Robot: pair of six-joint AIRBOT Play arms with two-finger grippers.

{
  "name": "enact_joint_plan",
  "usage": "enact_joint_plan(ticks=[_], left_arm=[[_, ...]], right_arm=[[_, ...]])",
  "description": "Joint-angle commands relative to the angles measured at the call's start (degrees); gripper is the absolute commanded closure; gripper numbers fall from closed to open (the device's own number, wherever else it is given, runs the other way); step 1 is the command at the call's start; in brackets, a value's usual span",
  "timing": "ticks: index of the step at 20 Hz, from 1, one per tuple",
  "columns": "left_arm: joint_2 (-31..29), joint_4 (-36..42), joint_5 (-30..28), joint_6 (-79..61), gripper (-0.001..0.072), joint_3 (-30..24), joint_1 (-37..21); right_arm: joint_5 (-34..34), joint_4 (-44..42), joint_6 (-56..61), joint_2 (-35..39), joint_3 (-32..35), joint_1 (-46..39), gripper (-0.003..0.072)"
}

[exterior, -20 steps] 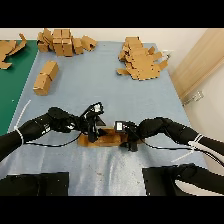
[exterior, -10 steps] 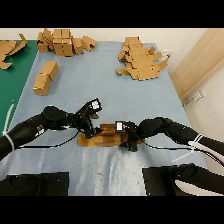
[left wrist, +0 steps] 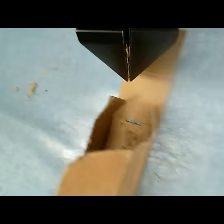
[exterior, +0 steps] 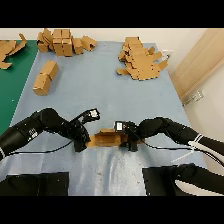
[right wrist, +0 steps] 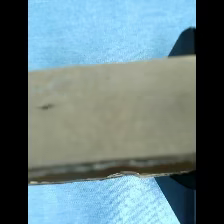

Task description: Fold the box.

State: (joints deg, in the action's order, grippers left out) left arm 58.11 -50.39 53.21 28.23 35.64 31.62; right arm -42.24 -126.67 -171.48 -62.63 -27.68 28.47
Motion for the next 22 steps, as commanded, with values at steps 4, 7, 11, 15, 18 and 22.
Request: enact_joint_plan(ticks=[4, 7, 11, 15, 18, 22], left_arm=[[-0.24, 9.14, -1.03, 21.53, 0.0697, 0.02, 5.79], [0.17, 22.86, -8.57, 22.47, 0.0697, 0.02, 6.05], [3.02, 34.01, -15.91, 24.20, 0.0697, 0.22, 3.89], [6.08, 35.58, -20.17, 24.20, 0.0698, 2.14, 2.14], [10.10, 35.36, -20.63, 24.24, 0.0698, 4.37, 2.23], [14.88, 28.22, -20.13, 28.81, 0.0699, 6.45, 2.23]], right_arm=[[-0.31, 0.04, -0.02, -0.04, 0.02, -0.04, 0.0177], [-0.31, 0.02, -0.02, -0.02, 0.02, -0.04, 0.0176], [-0.31, 0.04, -0.02, -0.04, 0.02, -0.04, 0.0176], [-0.31, 0.04, -0.02, -0.04, 0.02, -0.04, 0.0176], [-0.31, 0.04, -0.02, -0.04, 0.02, -0.04, 0.0177], [-0.31, 0.04, -0.02, -0.04, 0.02, -0.04, 0.0176]])
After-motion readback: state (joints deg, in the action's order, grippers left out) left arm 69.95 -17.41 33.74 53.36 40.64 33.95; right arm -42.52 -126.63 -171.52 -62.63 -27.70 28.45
